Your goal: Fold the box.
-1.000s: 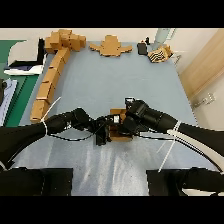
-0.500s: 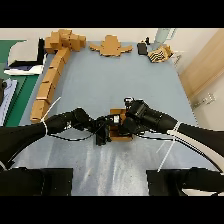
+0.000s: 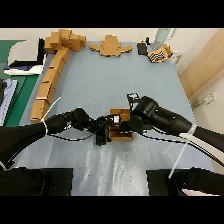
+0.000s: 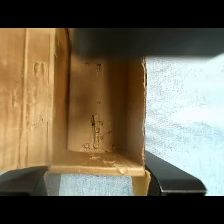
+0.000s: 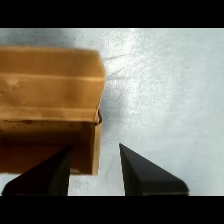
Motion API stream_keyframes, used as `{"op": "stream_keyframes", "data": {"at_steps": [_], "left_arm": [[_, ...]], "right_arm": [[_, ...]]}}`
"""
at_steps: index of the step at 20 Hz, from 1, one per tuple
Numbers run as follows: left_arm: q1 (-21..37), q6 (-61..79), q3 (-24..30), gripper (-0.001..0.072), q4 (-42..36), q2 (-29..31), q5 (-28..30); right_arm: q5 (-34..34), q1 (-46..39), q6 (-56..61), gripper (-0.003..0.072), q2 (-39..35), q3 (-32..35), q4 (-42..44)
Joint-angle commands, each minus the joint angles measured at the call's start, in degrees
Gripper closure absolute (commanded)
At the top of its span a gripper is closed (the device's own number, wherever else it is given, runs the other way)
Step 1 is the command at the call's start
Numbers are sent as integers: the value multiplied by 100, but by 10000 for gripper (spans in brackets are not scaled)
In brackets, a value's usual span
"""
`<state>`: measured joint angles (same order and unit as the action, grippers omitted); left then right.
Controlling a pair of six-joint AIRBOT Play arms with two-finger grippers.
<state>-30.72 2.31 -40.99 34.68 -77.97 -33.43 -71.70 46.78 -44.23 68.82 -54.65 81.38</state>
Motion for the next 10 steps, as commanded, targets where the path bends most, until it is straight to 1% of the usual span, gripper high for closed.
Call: {"op": "stream_keyframes", "data": {"at_steps": [1,2,3,5,7,8,9,10], "left_arm": [[0,0,-2,387,0,-2,0],[0,-2,-2,387,0,-2,0],[0,0,-2,387,0,-2,0],[0,-2,-2,387,0,-2,0],[0,-2,-2,387,0,-2,0],[0,-2,-2,387,0,-2,0],[0,-2,-2,387,0,-2,0],[0,-2,-2,387,0,-2,0]], "right_arm": [[-348,-4,-133,258,-389,-2,-22],[-455,-4,-149,321,-437,-2,-125],[-496,-4,-181,349,-483,-2,-214],[-597,-7,-195,348,-566,-2,-396],[-1091,-52,-208,349,-555,4,-874],[-1209,-157,-341,398,-555,42,-1132],[-1130,-417,-553,530,-553,90,-1296],[-863,-837,-802,604,-529,136,-1268]]}}
